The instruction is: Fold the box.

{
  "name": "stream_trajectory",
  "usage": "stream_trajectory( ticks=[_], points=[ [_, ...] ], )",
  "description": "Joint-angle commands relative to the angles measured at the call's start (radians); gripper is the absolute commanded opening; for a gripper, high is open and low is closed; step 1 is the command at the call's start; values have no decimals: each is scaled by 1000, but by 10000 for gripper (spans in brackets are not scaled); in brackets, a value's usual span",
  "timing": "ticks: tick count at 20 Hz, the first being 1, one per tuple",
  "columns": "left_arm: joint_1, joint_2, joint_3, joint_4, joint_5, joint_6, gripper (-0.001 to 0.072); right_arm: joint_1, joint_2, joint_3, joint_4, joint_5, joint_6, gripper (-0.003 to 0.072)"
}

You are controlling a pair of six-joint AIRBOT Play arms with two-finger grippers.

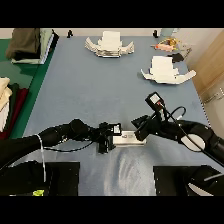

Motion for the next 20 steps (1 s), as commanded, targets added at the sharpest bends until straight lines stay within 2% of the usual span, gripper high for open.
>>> stream_trajectory(
  ticks=[1,4,6,8,10,12,15,18,20],
  points=[
    [1,0,1,0,0,0,427,-89,-141,173,-267,289,252,16],
    [2,1,3,-1,4,0,427,-116,-260,291,-350,430,406,18],
    [2,1,3,-7,3,0,427,-116,-310,317,-371,415,528,20],
    [3,6,3,-7,16,-30,427,-116,-338,317,-373,371,609,60],
    [13,29,3,-6,69,-122,427,-116,-352,317,-370,344,612,59],
    [72,68,3,2,93,-208,427,-115,-355,317,-368,341,612,59],
    [257,127,3,43,97,-354,427,-115,-355,317,-333,351,612,59],
    [537,143,12,286,96,-604,427,-115,-355,317,-334,351,612,59],
    [721,111,64,441,97,-711,427,-115,-355,317,-334,351,612,59]
  ],
)
